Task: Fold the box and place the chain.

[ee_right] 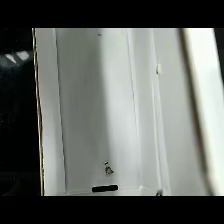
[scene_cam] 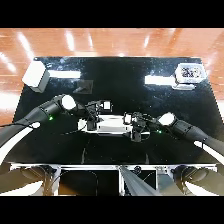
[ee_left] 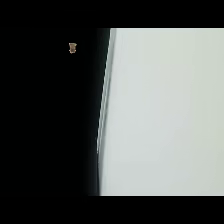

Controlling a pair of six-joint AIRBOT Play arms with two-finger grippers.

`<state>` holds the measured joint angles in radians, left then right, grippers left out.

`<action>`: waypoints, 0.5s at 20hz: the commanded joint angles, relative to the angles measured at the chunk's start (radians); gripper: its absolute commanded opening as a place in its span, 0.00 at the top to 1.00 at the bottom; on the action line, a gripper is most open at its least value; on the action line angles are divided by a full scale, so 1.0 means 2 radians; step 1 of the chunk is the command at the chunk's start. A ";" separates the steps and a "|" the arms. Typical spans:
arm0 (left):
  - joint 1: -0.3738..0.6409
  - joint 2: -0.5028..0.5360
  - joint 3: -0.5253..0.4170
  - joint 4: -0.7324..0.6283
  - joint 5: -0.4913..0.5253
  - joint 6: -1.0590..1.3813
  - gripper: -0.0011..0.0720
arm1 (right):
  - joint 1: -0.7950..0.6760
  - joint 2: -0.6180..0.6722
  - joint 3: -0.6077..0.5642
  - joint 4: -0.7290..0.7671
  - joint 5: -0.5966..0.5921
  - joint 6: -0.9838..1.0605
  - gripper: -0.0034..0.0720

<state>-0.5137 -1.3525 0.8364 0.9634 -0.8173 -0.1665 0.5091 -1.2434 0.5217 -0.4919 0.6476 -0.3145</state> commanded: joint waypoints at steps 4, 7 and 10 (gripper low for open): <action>0.000 0.003 0.001 -0.001 0.002 -0.031 0.21 | 0.000 0.000 0.000 0.001 0.000 0.000 0.13; 0.001 0.019 0.001 -0.001 0.002 -0.039 0.21 | 0.000 0.000 0.000 0.001 0.000 0.000 0.13; 0.014 0.046 0.001 0.007 -0.005 -0.069 0.21 | 0.000 0.000 0.000 0.001 0.000 0.000 0.13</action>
<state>-0.5030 -1.2999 0.8364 0.9630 -0.8177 -0.2462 0.5098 -1.2438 0.5217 -0.4908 0.6476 -0.3141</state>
